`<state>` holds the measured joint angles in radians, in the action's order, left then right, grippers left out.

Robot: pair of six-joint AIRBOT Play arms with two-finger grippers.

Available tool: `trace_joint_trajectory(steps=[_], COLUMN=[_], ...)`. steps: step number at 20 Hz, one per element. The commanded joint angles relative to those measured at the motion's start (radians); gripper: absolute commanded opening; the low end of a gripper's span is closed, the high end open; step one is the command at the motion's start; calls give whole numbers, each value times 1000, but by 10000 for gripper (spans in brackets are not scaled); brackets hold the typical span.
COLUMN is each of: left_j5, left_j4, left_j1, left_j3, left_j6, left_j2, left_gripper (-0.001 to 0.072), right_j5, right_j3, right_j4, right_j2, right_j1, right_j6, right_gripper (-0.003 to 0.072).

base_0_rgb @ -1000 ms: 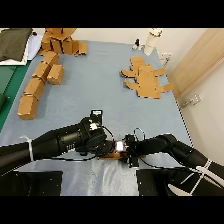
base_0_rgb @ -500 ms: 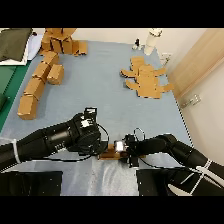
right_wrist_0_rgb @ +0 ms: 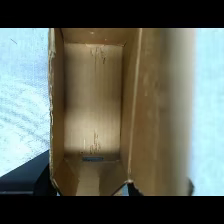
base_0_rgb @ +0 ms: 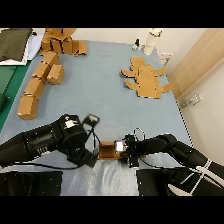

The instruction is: Fold the box.

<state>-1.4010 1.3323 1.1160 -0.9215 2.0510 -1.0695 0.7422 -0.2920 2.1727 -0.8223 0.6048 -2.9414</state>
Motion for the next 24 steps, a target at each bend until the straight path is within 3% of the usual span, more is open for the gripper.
trace_joint_trajectory(steps=[1, 3, 7, 9, 12, 16, 17, 18, 20, 24], left_j5=[38, 74, 252, 359, 557, 592, 626, 702, 782, 808], left_j4=[-453, -454, -69, 5, -146, -614, -679, -727, -735, -739], left_j1=[-104, -158, -156, -164, -216, -383, -428, -455, -460, -395], left_j3=[152, 227, 257, 259, 318, 482, 518, 544, 554, 552], left_j6=[-676, -948, -1218, -1261, -1468, -1869, -1955, -2005, -2002, -2003], left_j2=[28, 23, 24, 36, 109, 176, 180, 183, 179, 178], left_gripper=[11, 11, 11, 11, 12, 15, 172, 696, 701, 701], right_j5=[0, 0, 0, 0, 0, 0, 0, 0, 0, 0], right_j3=[-1, -1, -1, -1, -1, -1, -1, -1, -1, -1], right_j4=[0, 0, 0, 0, -1, -1, -1, -1, -1, -1], right_j2=[1, 1, 1, 1, 1, 1, 1, 1, 1, 1], right_j1=[0, 0, 0, 0, 0, 0, 0, 0, 0, 0], right_j6=[0, 0, 0, 0, 0, 0, 0, 0, 0, 0], right_gripper=[466, 465, 465, 465, 466, 465, 466, 466, 465, 466])
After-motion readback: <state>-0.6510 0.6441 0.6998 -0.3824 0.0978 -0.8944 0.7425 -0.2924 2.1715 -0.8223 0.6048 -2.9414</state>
